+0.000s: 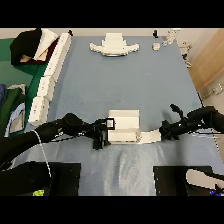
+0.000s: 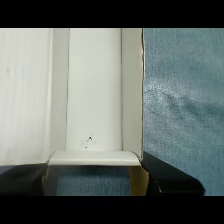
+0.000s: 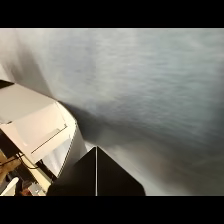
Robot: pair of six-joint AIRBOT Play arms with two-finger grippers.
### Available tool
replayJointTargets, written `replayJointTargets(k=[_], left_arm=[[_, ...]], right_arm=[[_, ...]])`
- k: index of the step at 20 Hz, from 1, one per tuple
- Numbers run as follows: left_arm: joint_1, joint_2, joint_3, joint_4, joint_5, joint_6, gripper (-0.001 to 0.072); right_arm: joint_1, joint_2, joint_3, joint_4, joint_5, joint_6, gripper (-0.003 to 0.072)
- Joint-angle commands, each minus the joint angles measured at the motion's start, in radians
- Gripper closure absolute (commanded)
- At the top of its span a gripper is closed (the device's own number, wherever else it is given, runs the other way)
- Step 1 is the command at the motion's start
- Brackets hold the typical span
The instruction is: Fold the box.
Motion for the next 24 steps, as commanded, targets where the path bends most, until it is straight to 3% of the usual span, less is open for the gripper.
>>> replayJointTargets(k=[1,5,10,12,15,16,20,24], left_arm=[[0.0,0.0,0.001,0.001,0.0,0.0,0.0186],[0.0,0.0,0.001,0.0,0.0,0.0,0.0186],[0.0,0.0,0.001,0.001,0.0,0.0,0.0186],[0.0,0.0,0.001,0.0,0.0,0.0,0.0186],[0.0,0.0,0.001,0.001,0.0,0.0,0.0185],[0.0,0.0,0.001,0.001,0.0,0.0,0.0186],[0.0,0.0,0.001,0.001,0.0,0.0,0.0186],[0.0,0.0,0.001,0.0,0.0,0.0,0.0186]], right_arm=[[0.09,-0.003,-0.014,0.035,0.034,-0.008,0.0688],[0.185,0.014,-0.011,0.051,0.046,-0.004,0.0687],[0.192,0.154,0.006,0.042,0.062,0.057,0.0672],[0.197,0.211,0.011,0.047,0.057,0.087,0.0439],[0.253,0.253,0.011,0.047,0.058,0.093,0.0342],[0.284,0.252,0.011,0.052,0.063,0.093,0.0234],[0.386,0.252,0.028,0.032,0.13,0.129,0.0226],[0.514,0.252,0.051,-0.128,0.242,0.331,0.0243]])
